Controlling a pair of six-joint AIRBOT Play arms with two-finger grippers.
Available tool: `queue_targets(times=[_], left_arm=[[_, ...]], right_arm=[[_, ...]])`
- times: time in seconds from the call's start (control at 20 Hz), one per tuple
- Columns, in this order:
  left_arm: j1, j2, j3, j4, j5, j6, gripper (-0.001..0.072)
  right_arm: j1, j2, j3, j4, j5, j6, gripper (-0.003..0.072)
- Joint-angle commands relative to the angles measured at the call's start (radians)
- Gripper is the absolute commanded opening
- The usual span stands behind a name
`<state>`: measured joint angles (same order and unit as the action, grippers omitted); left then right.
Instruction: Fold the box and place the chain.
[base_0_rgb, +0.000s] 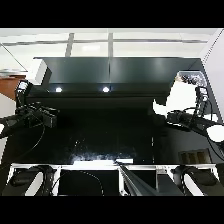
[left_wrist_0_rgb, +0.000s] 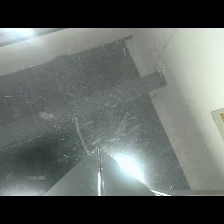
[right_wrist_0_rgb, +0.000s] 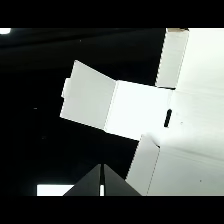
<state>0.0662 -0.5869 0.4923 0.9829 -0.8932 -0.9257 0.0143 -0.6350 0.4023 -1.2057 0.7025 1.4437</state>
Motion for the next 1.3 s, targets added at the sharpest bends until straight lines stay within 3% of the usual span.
queue_targets(times=[0.0,0.9,1.25], left_arm=[[-0.001,0.001,0.000,0.000,0.000,0.000,0.0033],[-0.001,0.000,0.000,0.000,0.003,0.000,0.0033],[-0.001,-0.001,0.000,-0.032,0.086,0.000,0.0032]], right_arm=[[0.000,0.001,0.000,0.000,0.000,0.000,0.0038],[0.000,0.001,0.000,0.000,0.000,0.000,0.0038],[0.000,0.001,-0.001,0.022,-0.071,0.000,0.0040]])
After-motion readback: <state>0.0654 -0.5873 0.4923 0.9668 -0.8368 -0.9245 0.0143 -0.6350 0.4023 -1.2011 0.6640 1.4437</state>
